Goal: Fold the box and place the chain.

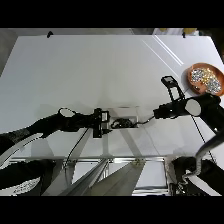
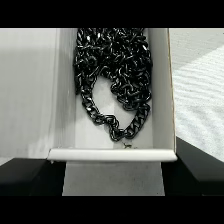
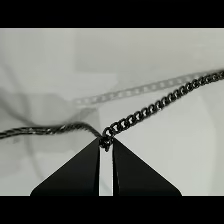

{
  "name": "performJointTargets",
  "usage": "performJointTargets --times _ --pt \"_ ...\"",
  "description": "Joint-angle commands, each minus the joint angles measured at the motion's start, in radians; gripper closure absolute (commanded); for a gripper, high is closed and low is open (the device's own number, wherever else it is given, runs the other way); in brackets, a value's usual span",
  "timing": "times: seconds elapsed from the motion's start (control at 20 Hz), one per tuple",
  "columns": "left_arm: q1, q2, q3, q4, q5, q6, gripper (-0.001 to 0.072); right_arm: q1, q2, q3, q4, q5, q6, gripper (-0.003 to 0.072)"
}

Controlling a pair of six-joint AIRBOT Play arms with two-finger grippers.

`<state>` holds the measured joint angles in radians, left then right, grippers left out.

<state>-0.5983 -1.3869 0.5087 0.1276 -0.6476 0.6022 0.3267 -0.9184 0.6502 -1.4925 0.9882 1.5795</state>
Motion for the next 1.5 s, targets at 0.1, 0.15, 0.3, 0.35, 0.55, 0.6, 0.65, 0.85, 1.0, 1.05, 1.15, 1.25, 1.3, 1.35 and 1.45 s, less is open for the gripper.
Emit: performJointTargets --times 0.1,0.15,0.3,0.35,0.55,0.6,0.65,0.85,1.0,1.05,1.15,1.25,1.3,1.35,1.45 --pt "0.0 0.0 0.0 0.0 0.0 0.0 0.0499 0.177 0.15 0.001 0.245 -0.082 -0.058 0.067" --pt "0.0 0.0 0.0 0.0 0.0 0.0 0.0499 0.208 0.15 0.001 0.301 -0.117 -0.063 0.067" --pt "0.0 0.0 0.0 0.0 0.0 0.0 0.0499 0.291 0.15 0.001 0.43 -0.27 -0.064 0.0669" --pt "0.0 0.0 0.0 0.0 0.0 0.0 0.0499 0.315 0.15 0.001 0.457 -0.309 -0.064 0.0669" --pt "0.0 0.0 0.0 0.0 0.0 0.0 0.0499 0.389 0.15 0.001 0.537 -0.371 -0.066 0.0669" --pt "0.0 0.0 0.0 0.0 0.0 0.0 0.0499 0.409 0.15 0.001 0.548 -0.381 -0.066 0.0669" --pt "0.0 0.0 0.0 0.0 0.0 0.0 0.0499 0.426 0.15 0.001 0.546 -0.39 -0.066 0.0669" --pt "0.0 0.0 0.0 0.0 0.0 0.0 0.0499 0.443 0.098 0.001 0.484 -0.398 -0.058 0.0669" --pt "0.0 0.0 0.0 0.0 0.0 0.0 0.0499 0.443 0.008 0.001 0.465 -0.397 -0.058 0.0668" --pt "0.0 0.0 0.0 0.0 0.0 0.0 0.0499 0.443 -0.019 0.001 0.463 -0.389 -0.058 0.0646" --pt "0.0 0.0 0.0 0.0 0.0 0.0 0.0499 0.443 -0.044 0.004 0.446 -0.355 -0.059 0.0506" --pt "0.0 0.0 0.0 0.0 0.0 0.0 0.0499 0.426 -0.044 0.055 0.371 -0.256 -0.059 0.0486" --pt "0.0 0.0 0.0 0.0 0.0 0.0 0.0499 0.401 -0.044 0.106 0.331 -0.192 -0.059 0.0486" --pt "0.0 0.0 0.0 0.0 0.0 0.0 0.0499 0.367 -0.044 0.159 0.293 -0.14 -0.059 0.0486" --pt "0.0 0.0 0.0 0.0 0.0 0.0 0.0499 0.278 -0.044 0.262 0.225 -0.074 -0.058 0.049"
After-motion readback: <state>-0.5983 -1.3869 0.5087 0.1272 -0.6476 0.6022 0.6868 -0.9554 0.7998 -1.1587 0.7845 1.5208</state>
